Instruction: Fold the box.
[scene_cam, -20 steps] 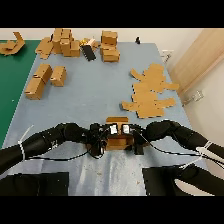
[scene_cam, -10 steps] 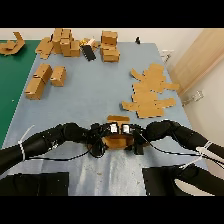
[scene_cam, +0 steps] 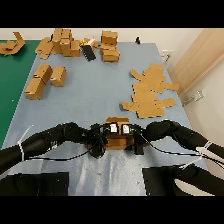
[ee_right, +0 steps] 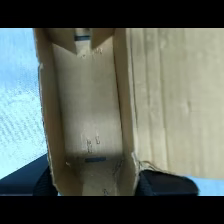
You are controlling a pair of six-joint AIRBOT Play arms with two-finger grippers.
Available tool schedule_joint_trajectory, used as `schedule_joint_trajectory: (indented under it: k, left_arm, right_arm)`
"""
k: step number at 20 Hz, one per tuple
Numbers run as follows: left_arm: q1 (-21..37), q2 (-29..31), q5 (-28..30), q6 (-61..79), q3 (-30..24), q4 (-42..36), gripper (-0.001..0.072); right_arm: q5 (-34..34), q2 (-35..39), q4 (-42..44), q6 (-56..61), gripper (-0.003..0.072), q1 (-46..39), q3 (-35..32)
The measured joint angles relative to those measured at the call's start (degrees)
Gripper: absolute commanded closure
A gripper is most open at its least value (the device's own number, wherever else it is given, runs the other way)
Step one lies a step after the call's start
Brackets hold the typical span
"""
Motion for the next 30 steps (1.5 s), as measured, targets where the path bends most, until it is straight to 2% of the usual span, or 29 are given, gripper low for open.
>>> schedule_joint_trajectory:
  k: [3, 7, 10, 12, 15, 19, 23, 30]
  left_arm:
    - [1.33, 2.58, -1.14, -6.93, 0.02, 5.18, 0.0697]
    - [6.23, 9.94, -7.52, -24.96, 0.0, 18.97, 0.0697]
    - [13.27, 15.21, -11.39, -48.87, -0.48, 28.63, 0.0697]
    - [20.13, 16.15, -15.32, -64.26, -1.16, 31.28, 0.0697]
    - [28.76, 14.21, -20.13, -70.01, -3.34, 23.3, 0.0697]
    - [31.1, 8.87, -19.78, -67.21, -6.19, 11.17, 0.0697]
    - [25.7, 5.44, -16.92, -66.34, -7.32, 5.86, 0.0698]
    - [15.78, 3.15, -9.25, -68.74, -7.72, 0.83, 0.0697]
  right_arm:
    - [0.0, 0.0, 0.0, 0.09, 0.0235, 0.0, 0.0]
    - [0.0, 0.0, 0.0, 0.11, 0.0235, 0.02, 0.0]
    - [0.0, 0.0, 0.0, 0.11, 0.0235, 0.02, 0.0]
    - [0.0, 0.0, 0.02, 0.11, 0.0235, 0.0, 0.0]
    - [0.0, 0.0, 0.0, 0.11, 0.0235, 0.0, -0.02]
    - [-0.02, 0.0, 0.02, 0.11, 0.0235, 0.0, 0.0]
    - [-0.02, 0.0, 0.02, 0.11, 0.0235, 0.02, -0.02]
    - [-0.02, 0.0, 0.02, 0.11, 0.0235, 0.02, -0.02]
